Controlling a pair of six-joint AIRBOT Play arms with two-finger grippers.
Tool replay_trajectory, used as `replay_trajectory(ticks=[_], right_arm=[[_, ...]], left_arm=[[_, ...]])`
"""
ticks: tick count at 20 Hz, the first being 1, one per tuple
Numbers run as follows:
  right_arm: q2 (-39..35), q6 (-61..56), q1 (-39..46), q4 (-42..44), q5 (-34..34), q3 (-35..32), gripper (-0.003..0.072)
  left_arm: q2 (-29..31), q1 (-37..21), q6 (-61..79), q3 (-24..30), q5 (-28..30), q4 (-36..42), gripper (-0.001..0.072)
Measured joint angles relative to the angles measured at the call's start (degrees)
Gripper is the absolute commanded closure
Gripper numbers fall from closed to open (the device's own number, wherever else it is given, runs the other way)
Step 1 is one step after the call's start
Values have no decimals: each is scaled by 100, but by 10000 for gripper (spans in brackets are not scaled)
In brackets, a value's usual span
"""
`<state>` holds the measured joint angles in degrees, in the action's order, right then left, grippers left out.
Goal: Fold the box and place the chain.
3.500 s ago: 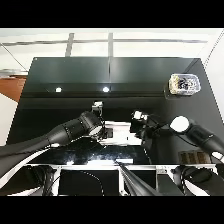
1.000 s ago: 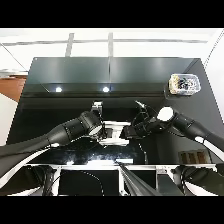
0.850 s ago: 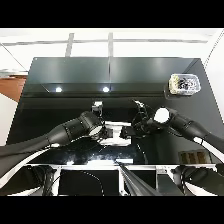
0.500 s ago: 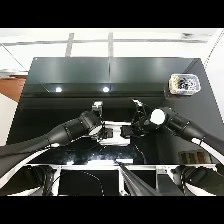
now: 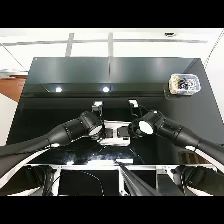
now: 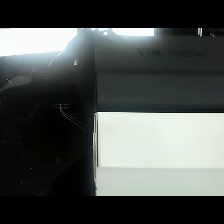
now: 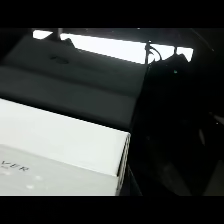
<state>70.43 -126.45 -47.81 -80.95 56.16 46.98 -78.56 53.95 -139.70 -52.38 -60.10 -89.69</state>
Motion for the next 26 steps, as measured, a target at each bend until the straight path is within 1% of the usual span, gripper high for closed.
replay_trajectory(ticks=[3,5,11,12,26], right_arm=[[83,-367,-118,-190,42,24,332],[146,-520,-153,-273,52,33,390],[286,-890,-208,-525,125,33,394],[297,-944,-212,-551,151,33,449],[522,-1156,-212,-481,129,44,451]], left_arm=[[0,0,0,0,2,0,682],[0,0,0,0,2,0,682],[0,0,0,0,4,0,682],[0,0,0,0,7,0,682],[-2,0,-4,0,7,0,682]])
